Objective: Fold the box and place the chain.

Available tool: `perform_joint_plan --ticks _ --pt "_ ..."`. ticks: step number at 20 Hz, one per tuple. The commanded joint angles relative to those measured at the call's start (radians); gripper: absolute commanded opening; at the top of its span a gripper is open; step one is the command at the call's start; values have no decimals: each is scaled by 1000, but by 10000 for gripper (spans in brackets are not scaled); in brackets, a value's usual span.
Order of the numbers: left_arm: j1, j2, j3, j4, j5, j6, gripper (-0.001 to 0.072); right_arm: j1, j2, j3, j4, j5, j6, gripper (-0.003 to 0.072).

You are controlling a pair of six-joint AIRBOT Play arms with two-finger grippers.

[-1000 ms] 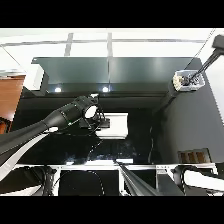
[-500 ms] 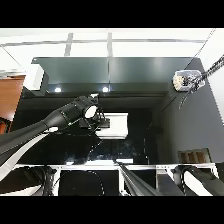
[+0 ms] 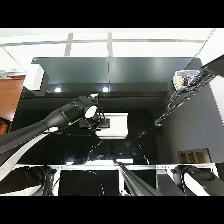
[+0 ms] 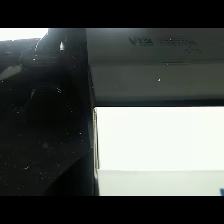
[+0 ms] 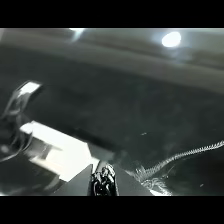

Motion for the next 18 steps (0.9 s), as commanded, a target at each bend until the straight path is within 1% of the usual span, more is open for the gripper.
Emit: perform_joint_plan --ticks 1,8,12,18 --pt "1 0 0 0 0 0 27 49 2 -71 56 -35 -2 12" --pt "1 0 0 0 -1 0 26 156 0 -174 142 -152 -2 12" --pt "1 0 0 0 -1 0 26 242 -17 -175 212 -269 -2 10" --pt "1 0 0 0 -1 0 26 414 -126 -175 215 -311 -2 10"
